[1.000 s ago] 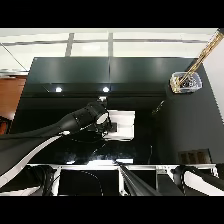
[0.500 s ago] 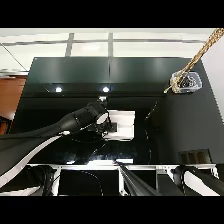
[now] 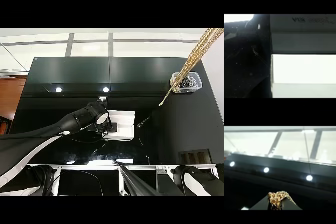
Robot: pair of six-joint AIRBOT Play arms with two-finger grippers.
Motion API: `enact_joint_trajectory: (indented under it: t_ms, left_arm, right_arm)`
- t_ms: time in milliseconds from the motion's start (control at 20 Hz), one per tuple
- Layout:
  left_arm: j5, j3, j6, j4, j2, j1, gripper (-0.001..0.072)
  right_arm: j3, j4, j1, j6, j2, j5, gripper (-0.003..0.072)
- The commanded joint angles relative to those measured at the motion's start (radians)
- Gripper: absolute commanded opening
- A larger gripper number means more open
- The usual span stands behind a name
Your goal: Fold the box and place the chain.
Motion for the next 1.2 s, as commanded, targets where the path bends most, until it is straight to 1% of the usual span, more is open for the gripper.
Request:
enact_joint_trajectory:
  t_ms: [0, 250, 350, 600, 850, 1150]
  left_arm:
    - [-0.002, 0.001, 0.0, 0.0, 0.0, 0.001, 0.003]
    - [-0.002, 0.001, 0.0, 0.0, 0.0, 0.001, 0.003]
    - [-0.002, 0.001, 0.0, 0.0, 0.0, 0.001, 0.003]
    - [-0.002, 0.001, 0.0, 0.0, 0.0, 0.001, 0.0029]
    - [-0.002, 0.001, 0.0, 0.0, 0.0, 0.001, 0.003]
    - [-0.002, 0.001, 0.0, 0.0, 0.0, 0.001, 0.003]
  right_arm:
    - [-0.03, 0.003, 0.103, -0.068, 0.041, 0.087, 0.0004]
    - [-0.038, 0.006, 0.241, -0.098, 0.04, 0.195, 0.0004]
    - [-0.038, 0.03, 0.276, -0.099, 0.039, 0.178, 0.0003]
    - [-0.038, 0.164, 0.298, -0.102, 0.023, 0.165, 0.0004]
    - [-0.039, 0.212, 0.299, -0.102, 0.002, 0.16, 0.0004]
    - [-0.039, 0.203, 0.351, -0.106, -0.035, 0.155, 0.0005]
